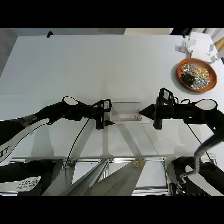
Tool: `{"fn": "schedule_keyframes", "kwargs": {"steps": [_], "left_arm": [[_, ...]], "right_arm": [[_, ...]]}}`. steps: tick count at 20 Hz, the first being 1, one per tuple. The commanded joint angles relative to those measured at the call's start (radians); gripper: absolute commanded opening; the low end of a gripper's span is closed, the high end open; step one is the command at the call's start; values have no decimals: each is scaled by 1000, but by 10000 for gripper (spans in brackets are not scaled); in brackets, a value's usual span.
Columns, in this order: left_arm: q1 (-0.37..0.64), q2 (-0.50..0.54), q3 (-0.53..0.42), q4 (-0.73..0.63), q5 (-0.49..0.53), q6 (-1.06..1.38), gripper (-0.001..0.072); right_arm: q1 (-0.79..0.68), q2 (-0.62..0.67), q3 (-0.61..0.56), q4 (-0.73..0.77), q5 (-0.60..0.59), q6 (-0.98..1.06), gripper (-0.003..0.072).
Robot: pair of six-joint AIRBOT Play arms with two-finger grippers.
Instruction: Fold the box and place the chain.
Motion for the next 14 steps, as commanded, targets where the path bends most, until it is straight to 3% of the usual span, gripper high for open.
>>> {"fn": "schedule_keyframes", "kwargs": {"steps": [1,3,5,10,14], "left_arm": [[0,0,0,0,0,0,206],[0,0,0,0,0,0,206],[0,0,0,0,0,0,206],[0,0,0,0,0,0,206],[0,0,0,0,0,0,206]], "right_arm": [[126,3,1,254,-179,6,15],[216,-4,1,285,-406,6,15],[270,-35,1,287,-556,7,15],[277,-196,1,278,-599,100,15],[277,-206,1,275,-552,119,15]]}}
